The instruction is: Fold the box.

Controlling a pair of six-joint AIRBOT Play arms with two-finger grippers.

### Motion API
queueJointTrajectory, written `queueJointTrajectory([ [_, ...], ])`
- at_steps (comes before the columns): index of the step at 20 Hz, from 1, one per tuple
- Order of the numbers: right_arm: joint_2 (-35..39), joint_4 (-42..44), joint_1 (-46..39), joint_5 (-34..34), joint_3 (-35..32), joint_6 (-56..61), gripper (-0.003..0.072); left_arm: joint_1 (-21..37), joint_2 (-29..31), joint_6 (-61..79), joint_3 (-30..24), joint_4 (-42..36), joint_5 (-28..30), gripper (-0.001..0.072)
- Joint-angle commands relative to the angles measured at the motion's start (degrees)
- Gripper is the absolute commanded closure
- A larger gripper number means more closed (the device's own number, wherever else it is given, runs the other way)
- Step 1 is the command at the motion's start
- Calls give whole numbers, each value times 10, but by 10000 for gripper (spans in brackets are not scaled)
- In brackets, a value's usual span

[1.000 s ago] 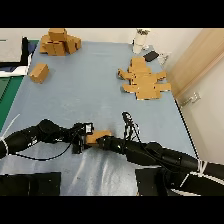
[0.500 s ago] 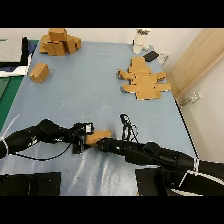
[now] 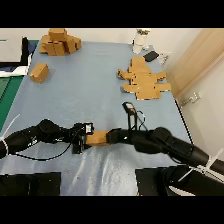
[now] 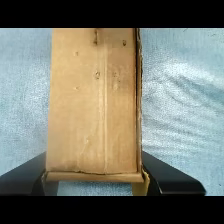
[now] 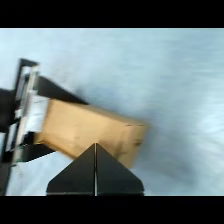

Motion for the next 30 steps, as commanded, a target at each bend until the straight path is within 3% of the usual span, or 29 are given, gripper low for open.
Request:
queueJointTrajectory([
  [1, -8, -93, -96, -184, 55, 50, 682, 0, 0, 0, 0, 0, 0, 203],
  [3, -41, -106, -150, -265, 84, 86, 681, 0, 0, 0, 0, 0, 0, 203],
  [5, -69, -98, -177, -293, 95, 91, 681, 0, 0, 0, 0, 0, 0, 203],
  [12, -102, -87, -177, -231, 95, 148, 681, 0, 0, 0, 1, -2, -3, 203],
  [17, -128, -87, -177, -228, 95, 152, 681, 2, 3, -57, 7, -8, -2, 203],
  [21, -150, -87, -177, -228, 95, 152, 681, 24, 35, -202, 32, 13, 62, 202],
  [25, -156, -89, -177, -228, 95, 151, 681, 135, 57, -325, 53, 32, 107, 202],
  [30, -156, -91, -177, -228, 95, 145, 681, 356, 53, -345, 56, 67, 136, 203],
])
